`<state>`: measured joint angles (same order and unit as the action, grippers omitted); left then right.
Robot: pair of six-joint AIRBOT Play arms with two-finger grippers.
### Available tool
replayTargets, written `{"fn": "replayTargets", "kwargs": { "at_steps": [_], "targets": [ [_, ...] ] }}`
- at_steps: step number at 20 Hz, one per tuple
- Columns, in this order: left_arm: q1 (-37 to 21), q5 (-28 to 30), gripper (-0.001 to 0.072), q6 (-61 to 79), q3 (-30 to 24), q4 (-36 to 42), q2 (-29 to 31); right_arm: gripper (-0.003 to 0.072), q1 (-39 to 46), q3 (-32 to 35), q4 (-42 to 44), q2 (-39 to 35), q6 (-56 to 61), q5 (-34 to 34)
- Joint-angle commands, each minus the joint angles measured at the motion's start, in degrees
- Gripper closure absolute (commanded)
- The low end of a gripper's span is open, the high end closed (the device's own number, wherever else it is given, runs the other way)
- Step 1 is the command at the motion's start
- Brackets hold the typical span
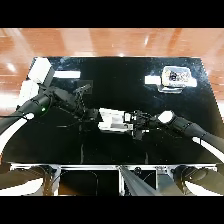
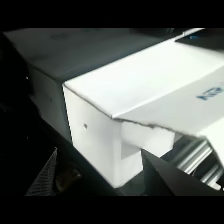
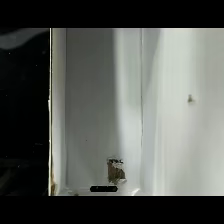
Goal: Fold the box and place the chain.
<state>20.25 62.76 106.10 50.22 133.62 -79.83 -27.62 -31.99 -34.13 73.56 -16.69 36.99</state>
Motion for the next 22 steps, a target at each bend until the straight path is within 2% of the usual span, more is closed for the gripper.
{"fn": "replayTargets", "kwargs": {
  "at_steps": [1,5,9,13,16,19,22],
  "targets": [
    [1.97,-4.35,0.0082,-2.14,0.48,-1.92,0.17,0.0172,-0.02,0.02,0.0,0.04,0.0,0.02],
    [5.49,-5.09,0.0081,-7.28,1.97,-9.22,0.33,0.0172,-0.02,0.02,0.0,0.04,0.0,0.02],
    [8.85,-6.93,0.0082,-10.36,2.69,-13.4,1.42,0.0172,-0.02,0.02,0.02,0.04,0.0,0.02],
    [7.74,-7.37,0.0082,-10.38,2.69,-15.17,4.7,0.0172,-0.02,0.02,0.0,0.04,0.0,0.02],
    [4.96,-5.18,0.0082,-10.38,2.67,-15.1,6.71,0.0172,-0.02,0.02,0.0,0.04,0.0,0.02],
    [4.96,-3.45,0.0083,-10.12,2.4,-15.13,6.97,0.0172,-0.02,0.02,0.0,0.04,0.0,0.02],
    [6.32,-9.05,0.0083,-10.12,0.17,-15.21,10.27,0.0172,-0.02,0.02,0.0,0.04,0.0,0.02]
  ]
}}
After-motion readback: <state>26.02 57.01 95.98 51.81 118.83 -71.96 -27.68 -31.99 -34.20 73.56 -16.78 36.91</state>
